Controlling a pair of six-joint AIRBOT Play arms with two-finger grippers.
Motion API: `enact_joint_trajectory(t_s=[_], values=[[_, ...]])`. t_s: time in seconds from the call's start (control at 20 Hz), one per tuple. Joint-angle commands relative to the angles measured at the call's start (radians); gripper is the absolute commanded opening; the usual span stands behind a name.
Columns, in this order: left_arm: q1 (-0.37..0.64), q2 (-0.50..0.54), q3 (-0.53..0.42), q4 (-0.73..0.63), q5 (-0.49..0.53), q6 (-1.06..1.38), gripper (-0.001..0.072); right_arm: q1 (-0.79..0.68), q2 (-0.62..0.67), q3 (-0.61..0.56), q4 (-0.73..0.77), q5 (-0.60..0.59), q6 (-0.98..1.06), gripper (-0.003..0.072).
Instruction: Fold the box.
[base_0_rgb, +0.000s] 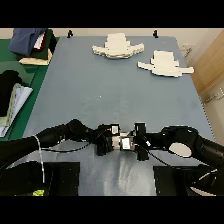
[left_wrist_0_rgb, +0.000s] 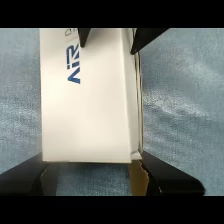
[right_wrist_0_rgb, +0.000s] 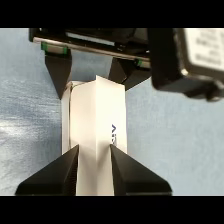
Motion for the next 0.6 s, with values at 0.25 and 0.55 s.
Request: enact_joint_trajectory(t_s=[0.25, 0.55], values=[[0.000, 0.000, 0.000, -0.003, 0.003, -0.005, 0.0525, 0.004, 0.000, -0.015, 0.059, 0.029, -0.001, 0.0284], [0.000, 0.000, 0.000, -0.003, 0.002, -0.005, 0.0525, 0.004, 0.028, -0.008, 0.068, 0.027, 0.000, 0.0379]])
